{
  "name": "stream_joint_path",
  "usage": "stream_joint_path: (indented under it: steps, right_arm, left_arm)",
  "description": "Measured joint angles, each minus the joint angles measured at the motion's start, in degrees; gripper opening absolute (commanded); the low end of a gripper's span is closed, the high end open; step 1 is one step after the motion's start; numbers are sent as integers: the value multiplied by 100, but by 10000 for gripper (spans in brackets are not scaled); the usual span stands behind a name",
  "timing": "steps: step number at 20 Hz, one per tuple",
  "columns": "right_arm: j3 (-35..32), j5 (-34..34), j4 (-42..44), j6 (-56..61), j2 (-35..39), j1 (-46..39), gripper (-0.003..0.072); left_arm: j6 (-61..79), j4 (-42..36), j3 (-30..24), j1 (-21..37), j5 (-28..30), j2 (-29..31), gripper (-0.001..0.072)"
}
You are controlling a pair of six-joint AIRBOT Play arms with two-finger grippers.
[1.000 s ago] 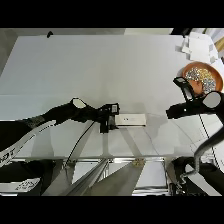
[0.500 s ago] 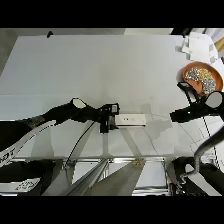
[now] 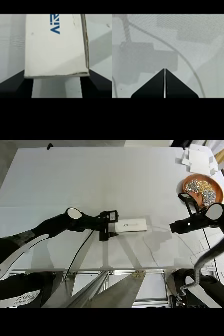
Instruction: Fold the box and place the chain.
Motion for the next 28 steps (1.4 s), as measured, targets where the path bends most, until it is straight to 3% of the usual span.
stream_joint_path:
  steps: [5, 13, 20, 28]
  right_arm:
    - [0, -61, 9, 0, 0, 0, 10]
    - [0, -155, 44, -2, 0, 0, 10]
    - [0, -195, 48, -2, 0, 0, 10]
    - [0, -203, 50, 0, 0, 0, 10]
  left_arm:
    - [-1314, 553, -2, 824, -50, 820, 3]
    - [-3556, 1814, -4, 2924, -448, 1902, 2]
    - [-4861, 2959, -4, 4513, -824, 2133, 1]
    - [-5545, 3724, -361, 5484, -973, 2151, 2]
